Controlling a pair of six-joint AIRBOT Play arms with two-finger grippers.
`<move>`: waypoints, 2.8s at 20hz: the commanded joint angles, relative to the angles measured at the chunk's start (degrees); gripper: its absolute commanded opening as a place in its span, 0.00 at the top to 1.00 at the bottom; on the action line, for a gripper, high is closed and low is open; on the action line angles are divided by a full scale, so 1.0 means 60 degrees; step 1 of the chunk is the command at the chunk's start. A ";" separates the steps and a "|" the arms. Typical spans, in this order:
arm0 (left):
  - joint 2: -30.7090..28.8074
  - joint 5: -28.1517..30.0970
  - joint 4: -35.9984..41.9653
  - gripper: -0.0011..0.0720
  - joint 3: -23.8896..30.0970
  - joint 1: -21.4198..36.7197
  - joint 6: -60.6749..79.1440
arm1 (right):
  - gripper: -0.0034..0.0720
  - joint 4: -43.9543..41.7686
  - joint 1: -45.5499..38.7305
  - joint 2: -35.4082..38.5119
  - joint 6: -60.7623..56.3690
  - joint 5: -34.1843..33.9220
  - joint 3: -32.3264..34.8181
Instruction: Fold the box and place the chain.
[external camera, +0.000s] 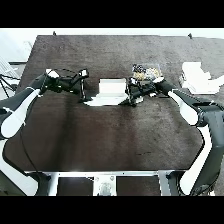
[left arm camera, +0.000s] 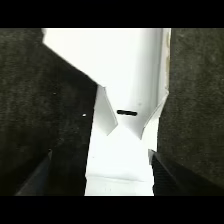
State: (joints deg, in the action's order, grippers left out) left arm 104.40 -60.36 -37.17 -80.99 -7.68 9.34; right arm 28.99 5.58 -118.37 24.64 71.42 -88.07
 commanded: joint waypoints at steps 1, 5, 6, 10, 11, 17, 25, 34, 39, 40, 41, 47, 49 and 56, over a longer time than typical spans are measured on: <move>0.0149 -0.0040 -0.0291 0.02 0.0033 -0.0186 0.0200 | 0.32 -0.0004 0.0000 -0.0007 -0.0004 0.0004 0.0004; 0.0153 0.0561 -0.0535 0.02 0.0033 -0.0539 0.0211 | 0.32 -0.0004 0.0000 -0.0007 -0.0004 0.0004 0.0004; 0.0153 0.0594 -0.0601 0.02 0.0033 -0.0597 0.0211 | 0.32 -0.0004 0.0000 -0.0007 0.0000 0.0004 0.0004; 0.0153 0.0681 -0.0743 0.13 0.0033 -0.0736 0.0211 | 0.32 -0.0004 0.0000 -0.0007 -0.0004 0.0004 0.0004; 0.0153 0.0721 -0.0750 0.13 0.0029 -0.0758 0.0211 | 0.32 -0.0004 0.0000 -0.0007 -0.0004 0.0004 0.0004; 0.0153 0.0663 -0.0889 0.13 0.0029 -0.0962 0.0204 | 0.32 -0.0004 0.0000 -0.0007 -0.0004 0.0004 0.0004; 0.0153 0.0925 -0.1370 0.13 0.0029 -0.1056 -0.0055 | 0.32 -0.0004 0.0000 -0.0007 0.0000 0.0004 0.0004; 0.0153 0.0958 -0.1206 0.28 0.0029 -0.1056 0.0018 | 0.32 -0.0004 0.0000 -0.0007 -0.0004 0.0004 0.0004; 0.0153 0.0980 -0.1155 0.42 0.0029 -0.1056 0.0171 | 0.32 -0.0004 0.0000 -0.0007 0.0000 0.0004 0.0004; 0.0153 0.0958 -0.1111 0.42 0.0029 -0.1075 0.0208 | 0.32 -0.0004 0.0000 -0.0007 -0.0004 0.0004 0.0004; 0.0153 0.0976 -0.1104 0.42 0.0029 -0.1115 0.0226 | 0.32 -0.0004 0.0000 -0.0007 -0.0004 0.0004 0.0004; 0.0153 0.1275 -0.1140 0.42 0.0029 -0.1271 0.0350 | 0.32 0.0000 0.0000 -0.0007 0.0000 0.0004 0.0004; 0.0153 0.1147 -0.1133 0.42 0.0029 -0.1271 0.0346 | 0.32 -0.0004 0.0000 -0.0007 -0.0004 0.0004 0.0004; 0.0153 0.1082 -0.0659 0.60 0.0029 -0.1377 0.0437 | 0.32 -0.0004 0.0000 -0.0007 -0.0004 0.0004 0.0004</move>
State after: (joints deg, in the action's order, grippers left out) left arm 105.30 -53.32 -42.50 -80.82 -15.51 11.49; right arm 28.99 5.58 -118.37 24.64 71.44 -88.07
